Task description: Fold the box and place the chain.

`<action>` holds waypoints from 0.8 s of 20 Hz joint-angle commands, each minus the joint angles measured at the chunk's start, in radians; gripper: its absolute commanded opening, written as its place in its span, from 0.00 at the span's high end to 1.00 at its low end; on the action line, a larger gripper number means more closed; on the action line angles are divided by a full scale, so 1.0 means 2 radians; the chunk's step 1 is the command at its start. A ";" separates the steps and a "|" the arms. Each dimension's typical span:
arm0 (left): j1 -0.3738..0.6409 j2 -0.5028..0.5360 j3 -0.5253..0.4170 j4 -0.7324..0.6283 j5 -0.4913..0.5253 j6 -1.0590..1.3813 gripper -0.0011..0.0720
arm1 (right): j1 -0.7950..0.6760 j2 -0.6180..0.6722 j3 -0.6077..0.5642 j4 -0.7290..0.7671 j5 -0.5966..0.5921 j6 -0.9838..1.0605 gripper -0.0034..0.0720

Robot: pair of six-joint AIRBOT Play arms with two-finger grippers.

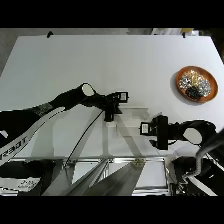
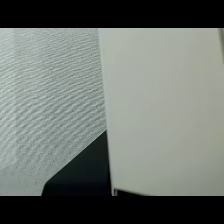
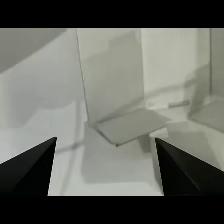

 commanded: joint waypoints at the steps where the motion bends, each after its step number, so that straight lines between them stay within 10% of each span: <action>1: 0.000 0.000 0.000 0.000 -0.001 0.000 0.97 | 0.034 -0.002 -0.024 -0.009 -0.096 -0.005 0.05; 16: 0.000 0.000 0.000 0.000 -0.002 0.000 0.97 | -0.040 -0.016 -0.009 0.059 -0.132 -0.090 0.05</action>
